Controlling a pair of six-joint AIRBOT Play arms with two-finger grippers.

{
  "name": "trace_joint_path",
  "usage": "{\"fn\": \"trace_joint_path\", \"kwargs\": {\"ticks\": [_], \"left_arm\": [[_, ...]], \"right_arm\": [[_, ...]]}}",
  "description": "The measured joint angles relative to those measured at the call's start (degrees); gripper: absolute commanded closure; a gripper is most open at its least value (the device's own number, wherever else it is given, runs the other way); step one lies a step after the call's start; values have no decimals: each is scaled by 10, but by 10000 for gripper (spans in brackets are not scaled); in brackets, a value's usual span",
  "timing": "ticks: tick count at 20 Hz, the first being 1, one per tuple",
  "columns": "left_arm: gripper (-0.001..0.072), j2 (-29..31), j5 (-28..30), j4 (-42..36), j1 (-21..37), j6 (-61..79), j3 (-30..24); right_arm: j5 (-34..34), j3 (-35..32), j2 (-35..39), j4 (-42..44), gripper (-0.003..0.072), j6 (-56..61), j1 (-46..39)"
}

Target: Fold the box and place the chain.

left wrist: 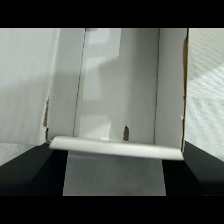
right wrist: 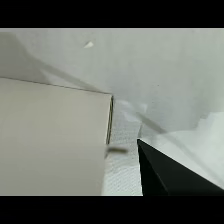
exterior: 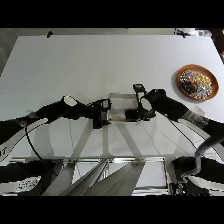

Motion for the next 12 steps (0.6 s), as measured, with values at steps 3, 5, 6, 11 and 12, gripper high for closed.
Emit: {"fn": "trace_joint_path", "kwargs": {"ticks": [3,5,6,11,12], "left_arm": [[499,0,0,0,0,0,0],[499,0,0,-3,0,-6,0],[499,0,0,-2,0,-4,0],[499,0,0,1,0,3,0],[499,0,0,1,0,2,0]], "right_arm": [[-3,1,-3,-5,575,25,4],[-5,2,-4,-8,678,40,5],[-6,3,-5,-10,679,40,5],[-1,3,-5,-14,342,41,7],[-5,3,-5,-14,354,41,7]]}}
